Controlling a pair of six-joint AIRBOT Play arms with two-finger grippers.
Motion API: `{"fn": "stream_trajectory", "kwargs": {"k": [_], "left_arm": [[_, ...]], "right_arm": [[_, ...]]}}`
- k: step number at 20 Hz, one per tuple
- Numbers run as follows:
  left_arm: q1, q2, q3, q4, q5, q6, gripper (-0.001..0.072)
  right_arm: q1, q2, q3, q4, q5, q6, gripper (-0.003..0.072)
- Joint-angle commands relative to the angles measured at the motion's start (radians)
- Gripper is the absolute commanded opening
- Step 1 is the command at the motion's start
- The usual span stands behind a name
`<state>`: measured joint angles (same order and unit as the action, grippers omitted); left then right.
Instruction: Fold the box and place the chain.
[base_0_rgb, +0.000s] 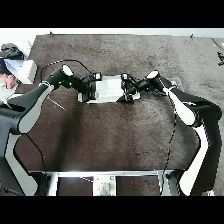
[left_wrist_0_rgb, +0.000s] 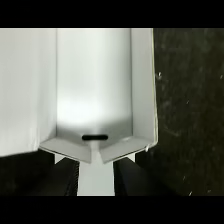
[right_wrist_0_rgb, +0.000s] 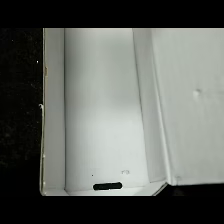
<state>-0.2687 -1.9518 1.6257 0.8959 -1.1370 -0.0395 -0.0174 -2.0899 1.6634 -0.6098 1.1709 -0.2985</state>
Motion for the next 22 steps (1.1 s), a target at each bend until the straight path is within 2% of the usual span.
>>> {"fn": "stream_trajectory", "kwargs": {"k": [1,12,14,15,21,22], "left_arm": [[-0.001,0.000,0.000,-0.072,0.011,-0.004,0.0221],[0.000,-0.048,0.000,-0.216,0.023,0.074,0.0242],[0.000,-0.048,0.000,-0.216,0.023,0.074,0.0504],[0.002,-0.048,0.000,-0.216,0.022,0.071,0.0553],[0.003,-0.048,0.000,-0.192,0.009,0.055,0.0550],[0.003,-0.048,0.000,-0.190,-0.002,0.055,0.0383]], "right_arm": [[0.000,0.000,0.001,0.000,0.000,0.000,0.0375],[0.000,0.000,0.001,0.000,0.000,0.000,0.0375],[0.000,0.000,0.001,0.000,0.000,0.000,0.0375],[0.000,0.000,0.001,0.000,0.000,0.000,0.0375],[0.000,0.000,0.001,0.000,0.000,0.000,0.0375],[0.000,0.000,0.001,0.000,0.000,0.000,0.0375]]}}
